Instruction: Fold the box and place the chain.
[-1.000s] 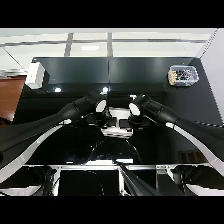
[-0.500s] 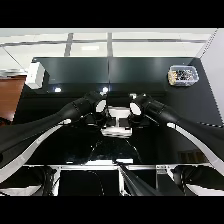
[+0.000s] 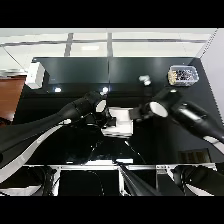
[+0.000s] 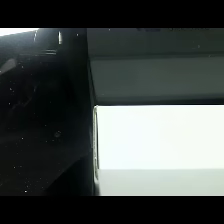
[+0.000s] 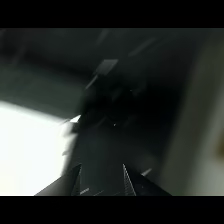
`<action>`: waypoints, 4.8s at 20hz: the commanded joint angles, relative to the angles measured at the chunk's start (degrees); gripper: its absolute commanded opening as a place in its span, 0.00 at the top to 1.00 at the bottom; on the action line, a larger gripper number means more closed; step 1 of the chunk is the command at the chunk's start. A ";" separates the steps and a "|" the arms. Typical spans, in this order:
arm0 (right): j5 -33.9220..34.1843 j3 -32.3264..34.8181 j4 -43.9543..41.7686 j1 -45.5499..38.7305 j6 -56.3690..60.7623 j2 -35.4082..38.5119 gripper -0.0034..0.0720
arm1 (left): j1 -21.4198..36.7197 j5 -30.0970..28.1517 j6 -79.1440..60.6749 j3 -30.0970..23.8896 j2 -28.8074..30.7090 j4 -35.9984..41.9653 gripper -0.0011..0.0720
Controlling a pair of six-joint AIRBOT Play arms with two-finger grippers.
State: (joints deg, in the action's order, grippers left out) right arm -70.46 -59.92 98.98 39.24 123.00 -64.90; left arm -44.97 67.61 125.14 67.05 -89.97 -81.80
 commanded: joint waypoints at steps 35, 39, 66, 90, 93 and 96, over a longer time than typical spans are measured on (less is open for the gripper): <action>4.61 -53.27 -8.57 -49.83 -22.45 -46.25 0.94 | 0.04 0.15 0.00 0.02 -0.02 0.04 0.95; 0.55 -53.27 -10.95 -49.70 -30.51 -35.82 0.94 | 0.04 0.11 0.00 0.02 -0.02 0.26 0.95; 2.93 -3.63 -52.00 -12.48 -39.23 9.86 0.94 | 0.04 0.15 0.00 0.02 -0.02 0.24 0.95; 8.26 12.00 -40.87 -25.51 -35.21 6.29 0.63 | 0.15 -1.16 -0.15 0.02 -0.39 -0.20 0.95; 8.39 12.04 -40.74 -25.18 -36.61 6.29 0.63 | 0.02 -0.92 5.14 1.42 -0.31 -0.24 0.95; 9.11 12.17 -40.28 -24.83 -36.72 6.27 0.63 | 0.04 -0.83 8.72 3.10 -0.31 -0.42 0.65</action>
State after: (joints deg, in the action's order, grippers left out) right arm -61.93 -47.83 57.87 14.50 86.87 -58.63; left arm -44.93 66.63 129.91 68.88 -90.30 -81.89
